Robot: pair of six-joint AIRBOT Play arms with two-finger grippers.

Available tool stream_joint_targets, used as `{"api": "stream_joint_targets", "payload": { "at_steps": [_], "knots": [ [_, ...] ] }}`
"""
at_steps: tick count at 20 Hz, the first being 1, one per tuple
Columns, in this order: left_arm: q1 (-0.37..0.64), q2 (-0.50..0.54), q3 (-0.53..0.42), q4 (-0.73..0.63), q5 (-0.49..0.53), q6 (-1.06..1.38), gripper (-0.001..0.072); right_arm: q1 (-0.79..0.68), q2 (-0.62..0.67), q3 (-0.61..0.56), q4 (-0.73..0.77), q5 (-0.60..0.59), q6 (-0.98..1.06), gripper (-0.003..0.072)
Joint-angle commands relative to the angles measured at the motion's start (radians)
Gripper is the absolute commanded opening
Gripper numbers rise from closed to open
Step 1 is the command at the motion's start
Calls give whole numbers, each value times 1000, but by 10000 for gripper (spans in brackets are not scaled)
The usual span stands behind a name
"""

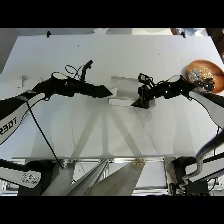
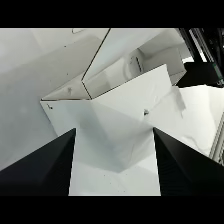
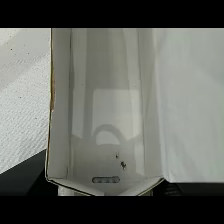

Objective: Fold the box and place the chain.

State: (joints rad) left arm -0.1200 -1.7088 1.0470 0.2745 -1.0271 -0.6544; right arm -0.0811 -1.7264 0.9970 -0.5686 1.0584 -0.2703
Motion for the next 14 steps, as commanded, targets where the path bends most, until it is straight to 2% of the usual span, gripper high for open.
{"api": "stream_joint_targets", "payload": {
  "at_steps": [1, 7, 9, 14],
  "knots": [
    [-27, -35, 0, -55, 19, 27, 545, 1, 0, 1, 0, 0, 0, 339],
    [-56, -40, 0, -72, 122, 29, 582, 1, 0, 1, 0, 0, 0, 339],
    [-56, -40, 0, -66, 121, 29, 581, 1, 0, 1, 0, 0, 0, 339],
    [-56, -39, 0, 45, 123, -32, 579, 1, 0, 1, 0, 0, 0, 339]
  ]
}}
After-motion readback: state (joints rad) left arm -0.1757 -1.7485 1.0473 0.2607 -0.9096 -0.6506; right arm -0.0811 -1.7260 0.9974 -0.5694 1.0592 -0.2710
